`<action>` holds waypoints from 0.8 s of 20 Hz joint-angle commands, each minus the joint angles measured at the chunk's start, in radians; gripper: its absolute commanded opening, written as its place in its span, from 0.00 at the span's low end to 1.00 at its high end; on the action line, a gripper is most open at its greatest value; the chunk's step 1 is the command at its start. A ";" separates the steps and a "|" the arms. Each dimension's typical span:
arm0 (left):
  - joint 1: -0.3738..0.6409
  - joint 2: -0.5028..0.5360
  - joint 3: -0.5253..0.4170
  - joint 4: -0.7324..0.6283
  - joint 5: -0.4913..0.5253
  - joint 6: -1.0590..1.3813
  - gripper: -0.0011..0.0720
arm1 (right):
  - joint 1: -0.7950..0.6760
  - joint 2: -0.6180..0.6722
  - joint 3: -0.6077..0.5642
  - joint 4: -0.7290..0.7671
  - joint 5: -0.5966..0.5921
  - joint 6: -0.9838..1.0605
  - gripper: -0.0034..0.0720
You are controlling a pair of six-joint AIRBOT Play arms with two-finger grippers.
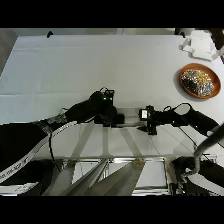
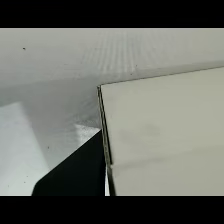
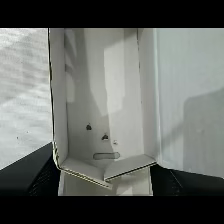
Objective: Fold the box and place the chain.
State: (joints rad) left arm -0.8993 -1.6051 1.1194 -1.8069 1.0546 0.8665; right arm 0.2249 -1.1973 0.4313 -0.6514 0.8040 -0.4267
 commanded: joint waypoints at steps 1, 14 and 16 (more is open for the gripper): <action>0.002 0.013 0.001 -0.055 -0.023 -0.002 0.33 | 0.000 0.000 0.001 0.000 0.000 0.000 0.55; 0.028 0.362 0.000 0.114 0.229 0.554 0.97 | 0.000 0.000 0.001 0.000 0.000 0.000 0.55; 0.028 0.475 -0.002 0.169 0.216 0.823 0.97 | 0.000 0.000 0.001 0.000 0.000 0.000 0.55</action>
State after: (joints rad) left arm -0.8722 -1.2610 1.1187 -1.7027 1.2366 1.3041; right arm 0.2249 -1.1973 0.4313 -0.6514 0.8036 -0.4267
